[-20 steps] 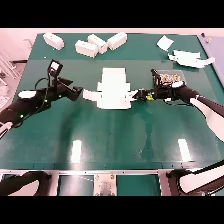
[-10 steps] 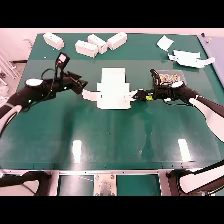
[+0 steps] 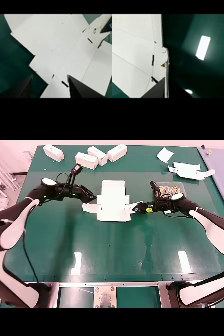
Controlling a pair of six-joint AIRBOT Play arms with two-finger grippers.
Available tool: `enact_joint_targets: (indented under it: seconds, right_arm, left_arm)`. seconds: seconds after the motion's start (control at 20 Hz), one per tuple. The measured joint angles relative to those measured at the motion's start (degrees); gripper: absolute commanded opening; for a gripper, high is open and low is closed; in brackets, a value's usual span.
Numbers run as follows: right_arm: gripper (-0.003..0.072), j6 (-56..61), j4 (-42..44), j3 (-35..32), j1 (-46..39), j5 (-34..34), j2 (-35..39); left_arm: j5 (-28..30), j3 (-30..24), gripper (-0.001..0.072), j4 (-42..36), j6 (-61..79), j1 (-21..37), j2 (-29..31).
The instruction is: Fold the box and place the chain.
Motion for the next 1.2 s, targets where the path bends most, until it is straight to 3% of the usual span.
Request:
enact_joint_targets:
  seconds: [0.3, 0.5, 1.2]
  right_arm:
    - [0.0002, -0.04, -0.11, 0.02, 0.00, 0.04, 0.00]
    - [0.0003, -0.52, -0.13, 0.00, 0.00, 0.31, 0.00]
    - [0.0003, -0.87, -0.11, 0.00, 0.00, 0.87, 0.00]
  left_arm:
    - [-7.96, 10.51, 0.0511, 0.83, -6.08, 0.02, -8.83]
    - [-10.54, 14.25, 0.0510, 1.18, -7.96, 0.02, -11.85]
    - [-6.67, 19.34, 0.0509, 7.17, -11.15, -0.22, -14.16]
